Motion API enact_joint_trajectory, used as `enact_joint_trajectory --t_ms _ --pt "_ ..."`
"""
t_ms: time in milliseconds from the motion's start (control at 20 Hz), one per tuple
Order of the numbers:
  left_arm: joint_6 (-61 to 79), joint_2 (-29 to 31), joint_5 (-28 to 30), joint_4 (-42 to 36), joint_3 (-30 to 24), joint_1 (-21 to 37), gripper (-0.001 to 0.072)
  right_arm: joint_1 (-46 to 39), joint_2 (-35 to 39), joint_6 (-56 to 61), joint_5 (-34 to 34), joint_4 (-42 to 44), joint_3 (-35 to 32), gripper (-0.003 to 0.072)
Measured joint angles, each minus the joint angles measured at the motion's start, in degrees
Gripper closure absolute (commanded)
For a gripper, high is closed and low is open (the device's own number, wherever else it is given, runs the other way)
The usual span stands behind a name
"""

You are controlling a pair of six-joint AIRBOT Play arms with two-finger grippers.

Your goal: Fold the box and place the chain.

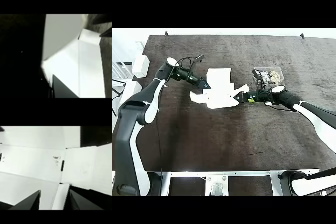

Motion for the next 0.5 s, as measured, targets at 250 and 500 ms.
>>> enact_joint_trajectory --t_ms 250,500 --pt "9.92 0.07 -4.09 -0.87 -0.02 0.13 0.0696 -4.74 2.82 0.02 1.31 0.11 0.00 0.0252" --pt "19.61 2.75 -6.84 -2.49 -2.78 0.15 0.0696 -12.35 6.10 0.13 6.32 0.11 0.00 0.0252"
